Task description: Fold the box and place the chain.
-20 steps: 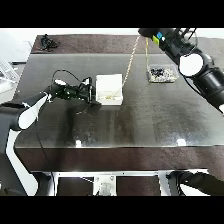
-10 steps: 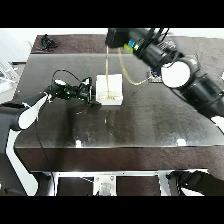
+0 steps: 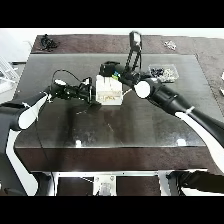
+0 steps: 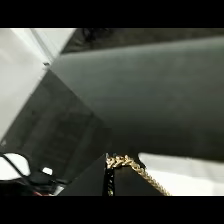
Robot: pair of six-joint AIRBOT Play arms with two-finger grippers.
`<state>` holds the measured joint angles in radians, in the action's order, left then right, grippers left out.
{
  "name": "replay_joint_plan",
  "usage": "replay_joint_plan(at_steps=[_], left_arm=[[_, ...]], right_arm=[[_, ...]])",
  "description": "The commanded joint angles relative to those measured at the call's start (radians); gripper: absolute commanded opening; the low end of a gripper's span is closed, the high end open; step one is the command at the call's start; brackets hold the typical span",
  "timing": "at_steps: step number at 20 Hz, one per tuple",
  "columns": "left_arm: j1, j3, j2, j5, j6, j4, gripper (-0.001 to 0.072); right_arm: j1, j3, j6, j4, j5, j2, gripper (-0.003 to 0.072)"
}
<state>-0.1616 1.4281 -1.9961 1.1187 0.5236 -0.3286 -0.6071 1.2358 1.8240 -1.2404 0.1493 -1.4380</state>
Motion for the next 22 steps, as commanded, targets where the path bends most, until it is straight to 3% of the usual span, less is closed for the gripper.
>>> replay_joint_plan(at_steps=[1,5,7,8,11,16,18,22], left_arm=[[0.000,0.000,0.001,0.000,0.000,0.000,0.0417],[0.000,0.000,0.001,0.000,0.000,0.000,0.0417],[0.000,0.000,0.001,0.000,0.000,0.000,0.0417],[0.000,0.000,0.001,0.000,0.000,0.000,0.0417],[0.000,0.000,0.001,0.000,0.000,0.000,0.0417],[0.000,0.000,0.001,0.000,0.000,0.000,0.0417],[0.000,0.000,0.001,0.000,0.000,0.000,0.0417],[0.000,0.000,0.001,0.000,0.000,0.000,0.0417]], right_arm=[[0.004,-0.040,0.067,0.002,0.000,-0.074,0.0006],[0.004,-0.134,0.099,0.002,0.004,-0.117,0.0018],[0.010,-0.174,0.098,0.000,0.010,-0.124,0.0474],[0.021,-0.180,0.086,-0.001,0.010,-0.124,0.0502],[0.082,-0.178,0.075,-0.002,-0.012,-0.068,0.0501],[0.296,-0.207,-0.076,-0.001,-0.007,0.142,0.0499],[0.405,-0.233,-0.069,0.003,-0.008,0.117,0.0484],[0.534,-0.231,0.033,0.003,-0.026,-0.079,0.0487]])
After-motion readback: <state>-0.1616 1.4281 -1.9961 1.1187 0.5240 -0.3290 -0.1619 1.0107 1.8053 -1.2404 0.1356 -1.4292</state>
